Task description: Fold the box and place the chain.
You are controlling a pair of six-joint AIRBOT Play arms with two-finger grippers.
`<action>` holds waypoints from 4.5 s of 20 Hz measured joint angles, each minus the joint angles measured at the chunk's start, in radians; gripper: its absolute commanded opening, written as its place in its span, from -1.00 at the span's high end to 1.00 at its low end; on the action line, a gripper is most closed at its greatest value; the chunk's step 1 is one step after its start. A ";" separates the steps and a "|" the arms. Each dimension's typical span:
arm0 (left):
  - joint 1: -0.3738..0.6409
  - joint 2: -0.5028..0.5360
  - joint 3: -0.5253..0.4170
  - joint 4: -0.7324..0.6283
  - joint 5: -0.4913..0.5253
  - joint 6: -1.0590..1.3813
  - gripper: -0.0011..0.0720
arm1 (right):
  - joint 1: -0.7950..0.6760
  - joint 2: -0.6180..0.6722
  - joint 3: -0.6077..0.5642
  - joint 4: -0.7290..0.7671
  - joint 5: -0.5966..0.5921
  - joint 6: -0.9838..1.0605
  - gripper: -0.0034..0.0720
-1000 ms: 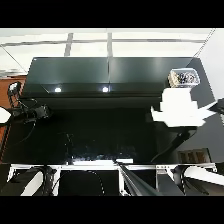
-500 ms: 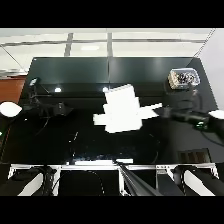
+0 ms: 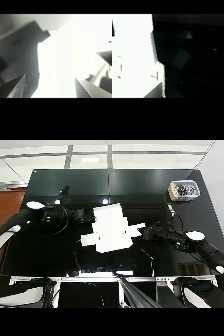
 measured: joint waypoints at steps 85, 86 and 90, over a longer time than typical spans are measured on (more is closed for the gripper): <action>-0.412 -0.183 0.293 0.398 0.031 0.636 0.92 | 0.137 -0.072 0.217 -0.585 0.017 -0.507 -0.87; -0.412 -0.183 0.293 0.398 0.032 0.635 0.92 | 0.127 -0.072 0.217 -0.570 0.017 -0.517 -0.87; -0.412 -0.178 0.293 0.400 0.038 0.653 0.92 | 0.108 -0.075 0.215 -0.538 0.029 -0.557 -0.87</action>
